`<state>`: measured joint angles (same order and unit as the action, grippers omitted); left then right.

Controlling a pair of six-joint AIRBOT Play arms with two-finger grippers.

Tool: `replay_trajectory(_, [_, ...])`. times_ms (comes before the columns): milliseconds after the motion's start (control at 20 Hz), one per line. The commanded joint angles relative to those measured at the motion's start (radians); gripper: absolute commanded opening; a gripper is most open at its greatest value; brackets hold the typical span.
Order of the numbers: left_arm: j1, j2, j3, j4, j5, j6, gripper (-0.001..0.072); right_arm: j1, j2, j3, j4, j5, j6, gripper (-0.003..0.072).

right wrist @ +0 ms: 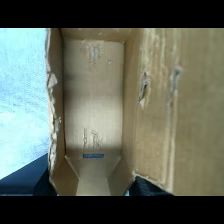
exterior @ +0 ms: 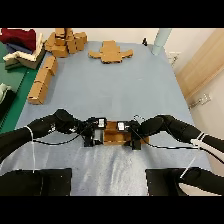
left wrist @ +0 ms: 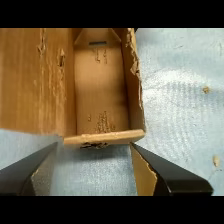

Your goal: Fold the box.

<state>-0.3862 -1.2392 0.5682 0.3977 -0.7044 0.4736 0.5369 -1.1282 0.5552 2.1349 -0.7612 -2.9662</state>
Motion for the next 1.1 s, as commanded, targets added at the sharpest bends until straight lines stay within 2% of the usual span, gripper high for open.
replay_trajectory(0, [-0.003, -0.003, 0.0, -0.029, -0.004, 0.032, 0.0692, 0.0, 0.0, 0.0, 0.0, 0.001, -0.001, 0.0528])
replay_trajectory(350, [0.002, -0.003, -0.002, 0.032, -0.005, 0.023, 0.0691, 0.0, 0.0, 0.0, 0.0, 0.001, -0.001, 0.0528])
replay_trajectory(550, [0.01, -0.002, -0.003, 0.11, -0.013, -0.091, 0.0692, 0.0, 0.0, 0.0, 0.0, 0.001, -0.001, 0.0528])
replay_trajectory(650, [0.012, 0.006, -0.002, 0.106, -0.04, -0.143, 0.0692, 0.0, 0.0, 0.0, 0.0, 0.001, -0.001, 0.0528])
replay_trajectory(900, [-0.025, 0.017, -0.002, 0.043, -0.027, -0.187, 0.0692, 0.0, 0.0, 0.0, 0.0, 0.001, -0.001, 0.0528])
replay_trajectory(1050, [-0.063, 0.017, -0.003, 0.025, 0.018, -0.208, 0.0692, 0.0, 0.0, 0.0, 0.0, 0.001, -0.001, 0.0528])
